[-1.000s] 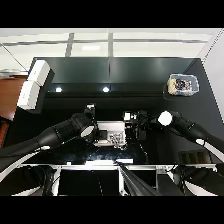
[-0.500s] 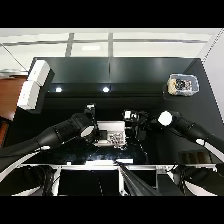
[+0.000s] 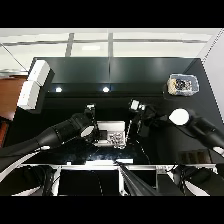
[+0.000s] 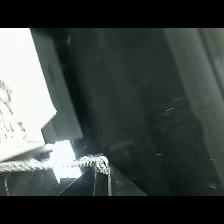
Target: Fold the box and place the chain.
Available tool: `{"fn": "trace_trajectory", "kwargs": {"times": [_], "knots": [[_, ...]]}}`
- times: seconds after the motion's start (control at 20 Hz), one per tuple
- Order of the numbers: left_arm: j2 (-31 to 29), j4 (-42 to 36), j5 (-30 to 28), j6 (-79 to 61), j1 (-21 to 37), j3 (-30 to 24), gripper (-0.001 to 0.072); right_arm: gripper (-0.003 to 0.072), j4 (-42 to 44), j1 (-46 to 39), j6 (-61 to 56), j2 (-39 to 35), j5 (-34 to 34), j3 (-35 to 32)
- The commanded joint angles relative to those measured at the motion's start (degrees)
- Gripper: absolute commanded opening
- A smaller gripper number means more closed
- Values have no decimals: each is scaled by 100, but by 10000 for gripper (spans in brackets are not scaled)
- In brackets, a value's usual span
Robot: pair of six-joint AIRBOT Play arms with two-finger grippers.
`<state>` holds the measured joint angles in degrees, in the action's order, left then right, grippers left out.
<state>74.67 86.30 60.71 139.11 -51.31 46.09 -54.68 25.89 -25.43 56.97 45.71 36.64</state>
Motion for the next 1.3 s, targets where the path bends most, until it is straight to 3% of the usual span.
{"fn": "trace_trajectory", "kwargs": {"times": [0.0, 0.25, 0.55, 0.7, 0.9, 1.25], "knots": [[0, -2, 2, 2, 2, 2, 28, 27, 4, -341, -793, -684, 787, 415], [0, -2, 2, 2, 2, 2, 28, 27, 26, -675, -1329, -1244, 2098, 1731], [0, -4, 2, 0, 2, 2, 28, 26, 267, -697, -1613, -1292, 2308, 2903], [0, -2, 2, 2, 2, 2, 28, 26, 706, -697, -1670, -1285, 2406, 3014], [0, -4, 4, 2, 2, 2, 28, 27, 903, -529, -2085, -1128, 3053, 2955], [0, -2, 2, 0, 2, 2, 28, 27, 1674, -13, -2109, -570, 2929, 2500]]}}
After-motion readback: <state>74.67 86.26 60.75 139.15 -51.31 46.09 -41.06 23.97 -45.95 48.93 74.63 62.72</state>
